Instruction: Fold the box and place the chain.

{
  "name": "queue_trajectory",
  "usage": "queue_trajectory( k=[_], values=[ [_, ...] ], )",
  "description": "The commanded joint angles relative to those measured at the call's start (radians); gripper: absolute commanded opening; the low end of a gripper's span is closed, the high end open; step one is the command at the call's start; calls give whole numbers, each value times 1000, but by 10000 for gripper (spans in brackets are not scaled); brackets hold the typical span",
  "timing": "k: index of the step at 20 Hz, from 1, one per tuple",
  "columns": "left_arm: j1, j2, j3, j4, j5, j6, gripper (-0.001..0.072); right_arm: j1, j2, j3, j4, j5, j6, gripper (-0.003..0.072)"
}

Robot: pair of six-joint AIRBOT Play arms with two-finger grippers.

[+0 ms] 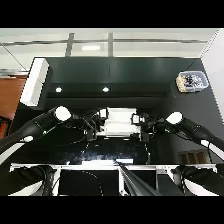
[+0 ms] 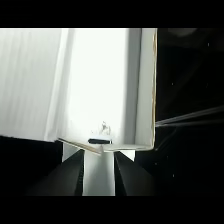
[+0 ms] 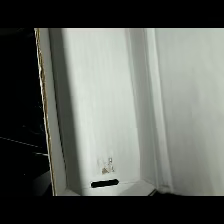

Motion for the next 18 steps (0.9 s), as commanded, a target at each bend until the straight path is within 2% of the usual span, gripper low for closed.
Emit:
queue_trajectory(
  k=[1,10,11,12,13,14,17,18],
  values=[
    [-2,-21,1,-119,31,12,218,0,0,0,0,0,0,487],
    [-44,-64,1,-142,37,30,221,0,0,0,0,0,0,487],
    [-44,-64,1,-142,37,30,290,0,0,0,0,0,0,487],
    [-44,-64,1,-142,37,30,442,0,0,0,0,0,0,487],
    [-44,-64,1,-140,31,30,480,0,0,0,0,0,0,487],
    [-44,-64,1,-130,28,29,428,0,0,0,1,0,0,487],
    [-45,-62,1,-122,24,-12,404,0,0,0,1,0,0,487],
    [-44,-58,1,-121,24,-30,345,0,0,0,0,0,0,487]
  ],
)
